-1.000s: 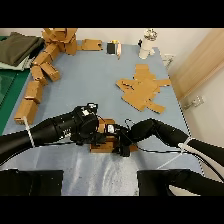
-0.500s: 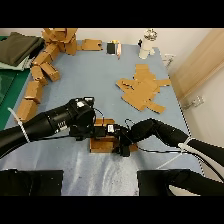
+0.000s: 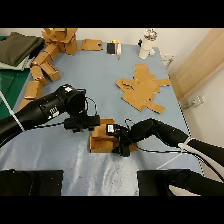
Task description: Fold the box.
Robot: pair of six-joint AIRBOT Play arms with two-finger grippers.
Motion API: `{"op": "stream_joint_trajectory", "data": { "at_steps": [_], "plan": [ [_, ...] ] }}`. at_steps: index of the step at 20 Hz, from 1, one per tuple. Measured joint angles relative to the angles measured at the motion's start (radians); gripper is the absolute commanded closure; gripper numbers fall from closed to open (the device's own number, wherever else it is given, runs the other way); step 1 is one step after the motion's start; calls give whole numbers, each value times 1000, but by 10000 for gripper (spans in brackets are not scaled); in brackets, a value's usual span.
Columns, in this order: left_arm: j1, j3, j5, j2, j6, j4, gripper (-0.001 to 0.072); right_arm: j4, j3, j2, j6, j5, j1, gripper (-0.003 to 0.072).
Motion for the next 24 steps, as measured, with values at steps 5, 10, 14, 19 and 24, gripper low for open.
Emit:
{"op": "stream_joint_trajectory", "data": {
  "at_steps": [5, 10, 14, 19, 24],
  "plan": [
    [50, -10, -14, 15, 227, 3, 698, 0, 0, 0, 0, -2, 0, 218],
    [218, -116, 21, 83, 682, -106, 698, 0, 0, 0, 0, -2, 0, 218],
    [436, -221, -12, 96, 1384, -533, 301, 0, 0, 0, 0, -2, 0, 218],
    [504, -266, 123, 81, 1930, -801, 92, 0, 0, 0, 0, -2, -1, 218],
    [478, -280, 219, 78, 2238, -855, -1, -1, 0, 0, 0, -2, -2, 218]
  ]
}}
